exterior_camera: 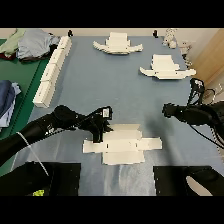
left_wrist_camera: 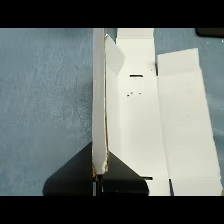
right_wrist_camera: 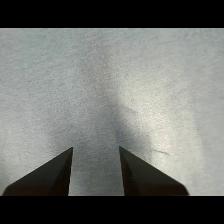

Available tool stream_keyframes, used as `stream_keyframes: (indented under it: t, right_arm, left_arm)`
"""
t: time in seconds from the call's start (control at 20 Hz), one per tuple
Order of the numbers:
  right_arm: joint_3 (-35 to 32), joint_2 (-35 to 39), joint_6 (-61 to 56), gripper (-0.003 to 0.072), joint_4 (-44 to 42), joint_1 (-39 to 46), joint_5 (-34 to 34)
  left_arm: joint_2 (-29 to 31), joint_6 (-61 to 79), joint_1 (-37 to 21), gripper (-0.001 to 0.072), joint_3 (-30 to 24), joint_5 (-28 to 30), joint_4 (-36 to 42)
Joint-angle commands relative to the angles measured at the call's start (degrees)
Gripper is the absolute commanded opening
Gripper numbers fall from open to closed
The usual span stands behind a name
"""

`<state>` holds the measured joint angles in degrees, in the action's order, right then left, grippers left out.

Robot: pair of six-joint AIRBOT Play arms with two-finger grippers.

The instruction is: Fold the box.

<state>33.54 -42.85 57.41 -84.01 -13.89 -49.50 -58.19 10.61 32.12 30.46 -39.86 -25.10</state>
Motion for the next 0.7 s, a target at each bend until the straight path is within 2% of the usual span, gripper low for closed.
stream_keyframes:
  t: [0.0, 0.15, 0.3, 0.4, 0.5, 0.65]
  right_arm:
    - [0.1, 0.0, 0.0, 0.0446, 0.0, 0.0, 0.6]
    - [0.1, 0.0, 0.0, 0.0445, 0.0, 0.0, 0.7]
    - [0.1, 0.0, 0.0, 0.0445, 0.2, 0.0, 1.0]
    - [0.1, 0.0, 0.0, 0.0445, 0.1, 0.0, 1.0]
    - [0.1, 0.0, 0.0, 0.0445, 0.2, 0.0, 1.0]
    - [0.1, 0.0, 0.0, 0.0445, 0.1, 0.0, 1.0]
  left_arm:
    - [0.7, -1.9, 0.1, 0.0011, 0.6, 0.2, -2.2]
    - [0.3, -1.3, 0.1, 0.0010, 0.6, 1.5, -1.9]
    - [2.1, 5.6, 0.1, 0.0009, 0.6, 8.1, 3.9]
    - [4.0, 9.6, 0.2, 0.0009, 0.3, 7.3, 5.8]
    - [5.4, 12.3, 1.5, 0.0008, -1.8, 8.9, 5.8]
    - [6.8, 13.6, 6.2, 0.0008, -6.0, 14.8, 6.8]
